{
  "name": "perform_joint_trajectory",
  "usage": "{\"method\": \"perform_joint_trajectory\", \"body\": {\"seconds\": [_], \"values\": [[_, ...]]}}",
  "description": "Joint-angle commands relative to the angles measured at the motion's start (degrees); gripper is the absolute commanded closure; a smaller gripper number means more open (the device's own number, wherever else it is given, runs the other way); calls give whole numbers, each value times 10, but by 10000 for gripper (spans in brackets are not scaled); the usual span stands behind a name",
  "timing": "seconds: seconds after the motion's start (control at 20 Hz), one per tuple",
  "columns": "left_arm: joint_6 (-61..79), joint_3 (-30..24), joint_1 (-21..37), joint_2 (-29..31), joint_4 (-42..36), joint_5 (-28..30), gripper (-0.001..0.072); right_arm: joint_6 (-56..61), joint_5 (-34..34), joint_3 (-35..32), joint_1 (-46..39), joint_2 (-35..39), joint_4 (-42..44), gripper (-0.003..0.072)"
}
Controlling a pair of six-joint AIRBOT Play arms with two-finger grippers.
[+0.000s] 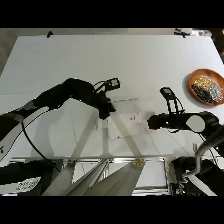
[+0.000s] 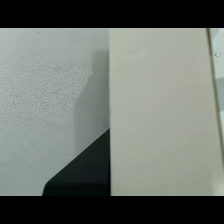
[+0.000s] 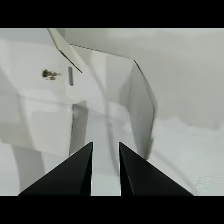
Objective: Fold the box and place the chain.
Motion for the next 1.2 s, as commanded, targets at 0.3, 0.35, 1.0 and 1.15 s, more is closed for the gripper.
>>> {"method": "perform_joint_trajectory", "body": {"seconds": [0.3,0.35,1.0,1.15], "values": [[55,-74,-4,111,13,-1,713,88,147,0,0,268,-103,493],[69,-94,-4,122,9,-31,713,100,160,0,0,290,-106,493],[85,-116,-89,53,19,-133,709,125,150,0,0,331,-107,494],[85,-116,-93,36,23,-153,709,126,150,0,0,331,-106,494]]}}
